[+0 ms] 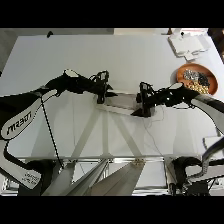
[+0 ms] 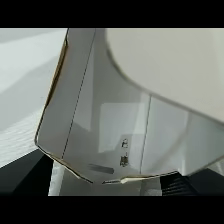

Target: Fold the box and place the chain.

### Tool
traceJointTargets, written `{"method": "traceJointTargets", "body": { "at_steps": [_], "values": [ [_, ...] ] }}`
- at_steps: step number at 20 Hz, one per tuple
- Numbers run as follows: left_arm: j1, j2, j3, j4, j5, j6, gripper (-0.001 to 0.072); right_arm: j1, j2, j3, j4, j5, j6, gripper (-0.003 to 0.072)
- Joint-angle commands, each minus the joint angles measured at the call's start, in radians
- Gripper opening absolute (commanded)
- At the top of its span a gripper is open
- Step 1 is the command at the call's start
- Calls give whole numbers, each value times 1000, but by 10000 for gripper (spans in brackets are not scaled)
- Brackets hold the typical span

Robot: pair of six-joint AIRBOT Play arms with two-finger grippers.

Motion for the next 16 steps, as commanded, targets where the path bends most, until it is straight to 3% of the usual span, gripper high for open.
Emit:
{"method": "traceJointTargets", "body": {
  "at_steps": [1,16],
  "values": [
    [1,-1,0,-2,6,0,16,1,0,0,6,26,-2,662],
    [1,-1,0,-2,6,0,16,1,0,0,5,-106,-2,662]
  ]
}}
